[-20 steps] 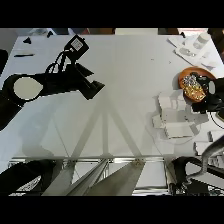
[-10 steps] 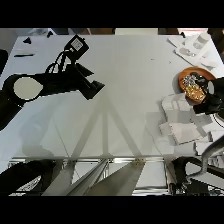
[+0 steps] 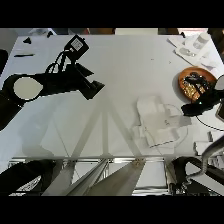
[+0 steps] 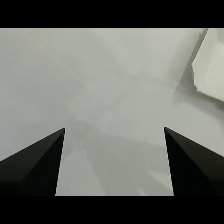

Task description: Fold the box and place the chain.

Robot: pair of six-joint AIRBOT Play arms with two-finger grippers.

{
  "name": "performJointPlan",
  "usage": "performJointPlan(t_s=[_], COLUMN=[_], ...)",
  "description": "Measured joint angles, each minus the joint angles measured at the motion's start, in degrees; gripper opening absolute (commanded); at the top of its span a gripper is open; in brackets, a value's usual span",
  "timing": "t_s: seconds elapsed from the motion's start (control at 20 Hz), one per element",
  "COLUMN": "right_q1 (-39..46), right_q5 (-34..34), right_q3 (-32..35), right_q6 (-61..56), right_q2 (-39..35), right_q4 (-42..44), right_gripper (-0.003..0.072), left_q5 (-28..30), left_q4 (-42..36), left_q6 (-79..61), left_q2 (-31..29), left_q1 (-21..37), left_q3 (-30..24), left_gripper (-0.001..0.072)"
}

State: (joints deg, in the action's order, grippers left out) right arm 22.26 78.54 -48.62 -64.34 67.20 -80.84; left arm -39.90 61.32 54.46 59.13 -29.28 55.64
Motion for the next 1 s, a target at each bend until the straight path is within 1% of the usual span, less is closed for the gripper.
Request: performJointPlan(t_s=[0.25,0.35,0.5,0.6,0.85,1.0], right_q1=[-0.02,-0.17,-2.78,-6.71,-19.06,-23.71], right_q5=[0.00,-1.95,-7.43,-13.79,-35.45,-45.94], right_q3=[0.00,0.07,0.79,1.99,6.51,10.43], right_q6=[6.10,8.57,12.26,14.34,17.31,17.59], right_q2=[-0.33,-0.37,-0.37,-0.37,0.20,0.72], right_q4=[18.86,25.22,32.09,35.32,39.17,41.51], right_gripper=[0.0008,0.0008,0.0007,0.0006,0.0006,0.0007], left_q5=[0.00,0.00,0.02,0.00,0.02,0.02], left_q4=[0.00,0.00,0.00,0.00,0.00,0.00], left_q6=[0.00,0.00,0.00,0.00,0.00,0.00], left_q2=[0.00,0.00,0.00,0.00,0.00,0.00], left_q1=[0.00,0.00,0.00,0.00,0.00,0.00], left_q3=[0.00,0.00,0.00,0.00,0.00,0.00], left_gripper=[0.0696,0.0696,0.0696,0.0696,0.0696,0.0696])
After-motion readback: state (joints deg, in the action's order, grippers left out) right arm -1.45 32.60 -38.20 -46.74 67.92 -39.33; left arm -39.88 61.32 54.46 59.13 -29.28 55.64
